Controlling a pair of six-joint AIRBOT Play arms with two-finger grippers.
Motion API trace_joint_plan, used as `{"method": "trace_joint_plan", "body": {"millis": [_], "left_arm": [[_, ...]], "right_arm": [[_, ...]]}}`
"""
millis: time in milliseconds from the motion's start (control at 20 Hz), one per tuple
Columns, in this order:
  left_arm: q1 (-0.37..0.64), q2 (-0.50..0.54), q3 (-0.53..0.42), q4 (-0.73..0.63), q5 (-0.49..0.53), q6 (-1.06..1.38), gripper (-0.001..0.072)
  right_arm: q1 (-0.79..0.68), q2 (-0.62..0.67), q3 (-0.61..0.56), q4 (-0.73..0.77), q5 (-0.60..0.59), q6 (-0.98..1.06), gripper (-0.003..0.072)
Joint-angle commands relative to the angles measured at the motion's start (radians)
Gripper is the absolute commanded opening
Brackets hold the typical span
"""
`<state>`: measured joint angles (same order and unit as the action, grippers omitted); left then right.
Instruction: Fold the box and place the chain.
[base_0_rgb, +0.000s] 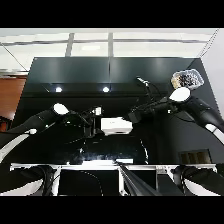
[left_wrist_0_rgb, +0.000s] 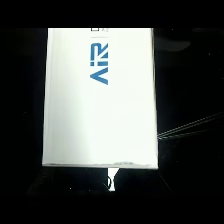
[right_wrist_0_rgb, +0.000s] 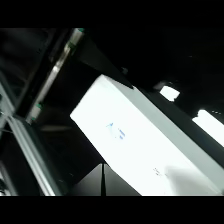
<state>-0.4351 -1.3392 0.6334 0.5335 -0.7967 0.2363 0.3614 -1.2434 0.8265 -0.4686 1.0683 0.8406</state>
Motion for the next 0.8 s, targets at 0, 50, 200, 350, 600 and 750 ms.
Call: {"method": "trace_joint_plan", "body": {"millis": [0,50,200,350,600,750], "left_arm": [[0.000,-0.001,0.000,0.001,0.000,0.001,0.0396],[0.000,-0.001,0.000,0.001,0.000,0.001,0.0396],[0.000,-0.001,0.000,0.001,0.001,0.001,0.0396],[0.000,-0.001,0.000,0.001,0.001,0.001,0.0396],[0.000,-0.001,0.000,0.001,0.001,0.000,0.0396],[0.000,-0.001,0.000,0.001,0.001,0.000,0.0396]], "right_arm": [[0.017,-0.095,-0.019,0.138,-0.014,0.009,0.0012],[0.022,-0.122,-0.019,0.135,-0.016,0.008,0.0012],[0.024,-0.188,-0.019,0.134,-0.018,0.009,0.0012],[0.023,-0.197,-0.019,0.097,-0.048,0.012,0.0013],[0.028,-0.197,-0.019,0.050,-0.066,0.013,0.0013],[0.039,-0.197,-0.019,0.015,-0.069,0.020,0.0013]]}}
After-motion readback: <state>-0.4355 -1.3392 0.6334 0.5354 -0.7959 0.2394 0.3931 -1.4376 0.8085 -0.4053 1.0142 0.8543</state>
